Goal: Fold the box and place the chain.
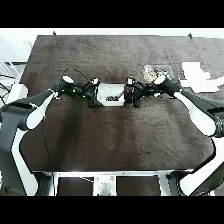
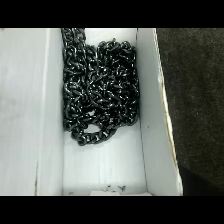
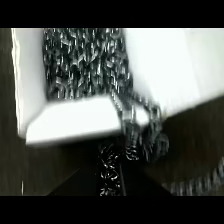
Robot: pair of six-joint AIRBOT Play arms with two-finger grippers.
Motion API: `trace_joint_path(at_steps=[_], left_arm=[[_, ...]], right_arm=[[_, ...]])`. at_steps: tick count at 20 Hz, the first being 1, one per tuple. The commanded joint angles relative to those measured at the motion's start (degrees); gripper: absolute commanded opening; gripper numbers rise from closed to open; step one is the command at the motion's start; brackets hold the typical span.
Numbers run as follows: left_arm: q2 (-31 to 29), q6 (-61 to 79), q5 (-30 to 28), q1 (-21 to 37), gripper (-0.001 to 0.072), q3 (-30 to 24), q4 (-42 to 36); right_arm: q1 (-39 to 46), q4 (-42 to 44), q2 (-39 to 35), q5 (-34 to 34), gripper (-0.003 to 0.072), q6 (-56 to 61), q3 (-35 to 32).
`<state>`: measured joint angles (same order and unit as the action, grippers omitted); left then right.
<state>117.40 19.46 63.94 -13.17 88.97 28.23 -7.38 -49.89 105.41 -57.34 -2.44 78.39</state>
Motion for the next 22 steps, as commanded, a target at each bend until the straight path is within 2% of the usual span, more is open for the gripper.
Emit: trace_joint_path(at_steps=[1, 9, 12, 17, 22], left_arm=[[0.0, 0.0, 0.1, 0.0, 0.0651, 0.0, 0.0], [0.0, 0.1, 0.0, 0.0, 0.0651, 0.0, 0.0], [0.0, 0.1, 0.0, 0.0, 0.0651, 0.0, 0.0], [0.0, 0.0, 0.0, 0.0, 0.0651, 0.0, 0.0], [0.0, 0.0, 0.0, 0.0, 0.0651, 0.0, 0.0]], right_arm=[[0.3, -2.3, -3.7, -3.0, 0.0012, 2.7, 0.7], [-0.5, -0.9, -21.1, -6.2, 0.0011, 7.0, 0.7], [-2.0, 2.6, -26.4, -6.1, 0.0011, 7.4, 1.1], [-6.1, 3.0, -27.2, -2.5, 0.0011, 8.0, 2.2], [-10.2, 3.0, -24.2, 0.5, 0.001, 8.0, 2.2]])
